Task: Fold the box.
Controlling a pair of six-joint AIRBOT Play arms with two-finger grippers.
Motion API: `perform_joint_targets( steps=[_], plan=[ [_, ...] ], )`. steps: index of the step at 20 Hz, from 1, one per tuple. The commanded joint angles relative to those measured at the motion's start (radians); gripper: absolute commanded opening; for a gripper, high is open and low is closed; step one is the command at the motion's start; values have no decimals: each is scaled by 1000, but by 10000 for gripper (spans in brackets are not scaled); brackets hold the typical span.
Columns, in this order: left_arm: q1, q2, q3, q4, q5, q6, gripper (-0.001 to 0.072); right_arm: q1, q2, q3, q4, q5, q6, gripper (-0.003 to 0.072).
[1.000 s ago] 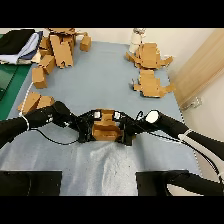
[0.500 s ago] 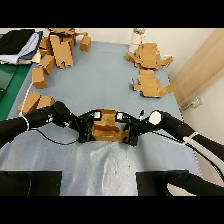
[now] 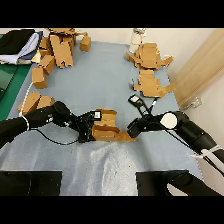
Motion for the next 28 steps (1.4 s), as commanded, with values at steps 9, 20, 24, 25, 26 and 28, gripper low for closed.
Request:
perform_joint_targets(
  steps=[9, 20, 24, 25, 26, 28],
  plan=[
    [0, -2, 1, 6, 2, -5, 599, -16, -332, 161, 769, -37, -189, 0],
    [0, -2, 1, 6, 4, -6, 599, -6, -594, 192, 818, -38, -297, 0],
    [0, -2, 1, 5, 8, -8, 599, -6, -595, 192, 814, -68, -309, 0],
    [0, -2, 1, 5, 8, -8, 599, -6, -595, 192, 813, -71, -309, 0],
    [0, -2, 1, 5, 9, -9, 599, -6, -595, 192, 813, -71, -311, 0],
    [0, -2, 1, 5, 13, -14, 599, -6, -595, 192, 809, -72, -316, 0]
  ],
)
